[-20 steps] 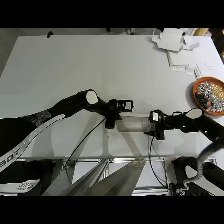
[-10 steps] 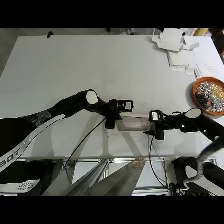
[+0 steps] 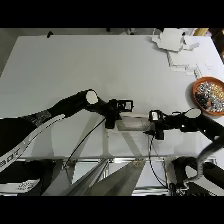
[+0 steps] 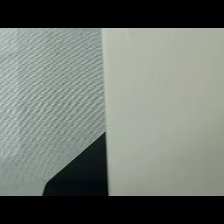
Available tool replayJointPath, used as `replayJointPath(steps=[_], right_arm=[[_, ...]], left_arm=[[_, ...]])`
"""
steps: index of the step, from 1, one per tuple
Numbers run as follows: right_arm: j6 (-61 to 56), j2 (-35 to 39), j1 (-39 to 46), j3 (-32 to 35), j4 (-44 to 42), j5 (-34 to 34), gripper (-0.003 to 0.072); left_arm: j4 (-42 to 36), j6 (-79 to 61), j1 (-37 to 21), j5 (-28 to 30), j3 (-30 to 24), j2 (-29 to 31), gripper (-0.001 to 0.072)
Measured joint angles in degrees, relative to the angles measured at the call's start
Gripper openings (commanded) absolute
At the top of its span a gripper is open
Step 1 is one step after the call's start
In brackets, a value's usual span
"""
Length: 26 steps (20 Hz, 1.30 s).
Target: Fold the box and place the chain.
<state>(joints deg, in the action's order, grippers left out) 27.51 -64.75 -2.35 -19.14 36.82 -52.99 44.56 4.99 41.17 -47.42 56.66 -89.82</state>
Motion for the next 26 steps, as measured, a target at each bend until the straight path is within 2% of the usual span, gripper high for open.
replayJointPath(steps=[13,14,15,16,20,24,26], right_arm=[[0.0,0.0,0.0,0.0,0.0,-0.3,0.0435],[0.0,0.0,0.0,0.0,0.0,-0.3,0.0435],[0.0,0.0,0.0,0.0,0.2,-0.6,0.0435],[0.2,0.0,0.0,0.0,0.4,-0.9,0.0435],[0.1,0.0,0.0,0.0,0.2,-0.7,0.0435],[-0.1,0.0,0.0,0.0,0.0,-0.5,0.0435],[-0.1,0.0,0.0,0.0,0.0,-0.4,0.0435]], left_arm=[[0.0,0.0,0.0,0.0,0.0,0.0,0.0022],[0.0,0.0,0.0,0.0,0.0,0.0,0.0144],[0.4,0.0,0.0,0.0,-0.1,0.0,0.0356],[0.5,0.0,0.0,0.2,0.0,0.1,0.0505],[0.7,0.9,-1.0,-0.3,0.0,1.6,0.0520],[5.5,5.4,-3.6,-4.0,0.0,4.7,0.0516],[9.2,9.3,-5.1,-6.8,0.0,7.0,0.0447]])
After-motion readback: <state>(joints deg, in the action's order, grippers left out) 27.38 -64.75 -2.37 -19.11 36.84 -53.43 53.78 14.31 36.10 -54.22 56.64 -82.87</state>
